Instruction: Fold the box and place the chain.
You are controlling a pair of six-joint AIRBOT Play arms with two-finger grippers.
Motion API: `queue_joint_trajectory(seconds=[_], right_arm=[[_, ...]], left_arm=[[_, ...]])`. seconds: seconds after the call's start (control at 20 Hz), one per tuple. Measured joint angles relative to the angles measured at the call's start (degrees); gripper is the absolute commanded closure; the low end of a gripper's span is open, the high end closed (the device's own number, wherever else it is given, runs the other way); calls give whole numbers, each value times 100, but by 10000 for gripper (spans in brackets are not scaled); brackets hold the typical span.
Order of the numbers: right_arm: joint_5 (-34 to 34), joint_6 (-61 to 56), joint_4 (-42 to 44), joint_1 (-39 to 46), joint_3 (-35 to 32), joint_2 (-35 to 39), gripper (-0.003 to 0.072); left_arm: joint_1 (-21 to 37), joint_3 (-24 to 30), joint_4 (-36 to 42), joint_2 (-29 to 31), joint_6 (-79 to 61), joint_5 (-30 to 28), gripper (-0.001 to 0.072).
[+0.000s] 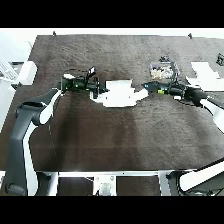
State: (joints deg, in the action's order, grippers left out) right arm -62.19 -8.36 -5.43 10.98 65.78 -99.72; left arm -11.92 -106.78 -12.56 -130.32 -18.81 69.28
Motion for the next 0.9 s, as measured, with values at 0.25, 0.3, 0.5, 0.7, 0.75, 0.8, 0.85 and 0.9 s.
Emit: queue_joint_trajectory(seconds=[0.25, 0.3, 0.5, 0.7, 0.75, 0.8, 0.85, 0.9], right_arm=[[-1093, 1473, 138, 11, -240, 476, 387], [-1176, 1700, 26, 7, -302, 540, 387], [-754, 2485, -750, -142, -492, 669, 55], [-175, 3386, -1228, -378, -538, 704, -34], [-120, 3523, -1357, -442, -542, 708, -34], [-72, 3644, -1493, -518, -544, 710, -34], [-44, 3729, -1626, -584, -551, 713, -34], [-17, 3792, -1740, -656, -553, 713, -34]], left_arm=[[2, 0, 37, -2, -11, 17, 690], [2, 0, 46, -2, -11, 20, 690], [0, 0, 81, -2, 7, 24, 690], [0, 0, 96, -2, 28, 28, 690], [0, 0, 101, -2, 28, 31, 689], [0, 0, 103, -2, 31, 33, 690], [0, 0, 103, -4, 31, 33, 690], [0, 0, 105, -4, 33, 33, 690]])
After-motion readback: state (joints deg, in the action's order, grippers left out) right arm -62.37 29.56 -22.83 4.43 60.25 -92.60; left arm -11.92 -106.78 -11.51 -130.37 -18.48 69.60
